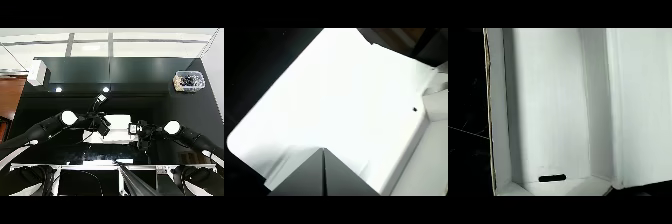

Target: Fold the box and place the chain.

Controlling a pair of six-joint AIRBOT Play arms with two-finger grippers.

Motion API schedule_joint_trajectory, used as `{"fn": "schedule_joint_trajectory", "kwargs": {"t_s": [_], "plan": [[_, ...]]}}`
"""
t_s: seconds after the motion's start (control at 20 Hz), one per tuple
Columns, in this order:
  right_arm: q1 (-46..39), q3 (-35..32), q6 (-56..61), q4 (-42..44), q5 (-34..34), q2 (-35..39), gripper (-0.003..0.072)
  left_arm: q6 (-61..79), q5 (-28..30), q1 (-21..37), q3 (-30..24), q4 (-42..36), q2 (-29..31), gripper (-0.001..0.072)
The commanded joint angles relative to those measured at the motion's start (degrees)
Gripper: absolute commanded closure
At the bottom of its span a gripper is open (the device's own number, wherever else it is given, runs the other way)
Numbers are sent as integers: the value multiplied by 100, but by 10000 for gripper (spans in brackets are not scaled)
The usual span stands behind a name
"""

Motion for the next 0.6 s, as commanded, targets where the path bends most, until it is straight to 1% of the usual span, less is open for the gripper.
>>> {"fn": "schedule_joint_trajectory", "kwargs": {"t_s": [0.0, 0.15, 0.2, 0.3, 0.4, 0.55], "plan": [[0, -4, 2, 2, 0, -4, 619, 9, -72, -2, 2, 59, -149, 683], [0, -4, 2, 2, -2, -4, 619, 0, -127, 17, 4, 444, -146, 684], [0, -4, 4, 4, -2, -4, 619, -2, -201, 61, 28, 439, -140, 683], [0, -4, 4, 4, -2, -4, 619, 2, -782, 212, 243, 535, -28, 684], [0, -4, 4, 4, -2, -4, 619, -11, -1252, 361, 466, 973, 319, 684], [0, -4, 4, 4, -2, -4, 619, -273, -1379, 697, 487, 1641, 1298, 684]]}}
